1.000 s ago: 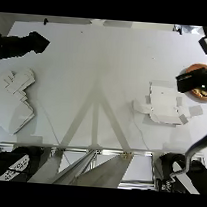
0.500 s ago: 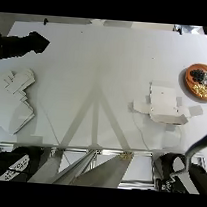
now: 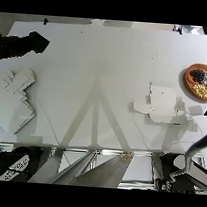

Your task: Fold the box and place the chain.

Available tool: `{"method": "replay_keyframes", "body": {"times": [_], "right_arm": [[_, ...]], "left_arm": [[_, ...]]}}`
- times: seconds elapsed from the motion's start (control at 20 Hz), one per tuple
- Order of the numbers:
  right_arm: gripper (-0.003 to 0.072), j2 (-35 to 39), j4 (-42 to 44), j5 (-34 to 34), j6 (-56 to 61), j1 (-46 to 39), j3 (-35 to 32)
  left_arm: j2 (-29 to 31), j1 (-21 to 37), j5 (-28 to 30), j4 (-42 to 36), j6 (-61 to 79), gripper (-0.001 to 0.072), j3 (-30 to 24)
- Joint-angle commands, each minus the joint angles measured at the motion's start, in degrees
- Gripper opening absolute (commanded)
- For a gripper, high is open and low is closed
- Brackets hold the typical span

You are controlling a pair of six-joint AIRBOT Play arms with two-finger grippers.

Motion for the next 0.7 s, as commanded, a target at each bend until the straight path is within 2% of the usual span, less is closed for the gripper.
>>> {"method": "replay_keyframes", "body": {"times": [0.0, 0.2, 0.65], "right_arm": [[0.0364, -5.5, 7.6, -1.5, -5.4, -2.5, 1.8], [0.0364, -10.3, 8.9, -1.3, -6.3, -2.5, 5.8], [0.0363, -17.2, 11.2, -2.4, -9.7, -2.5, 9.5]], "left_arm": [[0.0, 0.0, 0.0, 0.0, 0.0, 0.07, 0.0], [0.0, 0.0, 0.0, 0.0, 0.0, 0.07, 0.0], [0.0, 0.0, 0.0, 0.0, 0.0, 0.07, 0.0]]}}
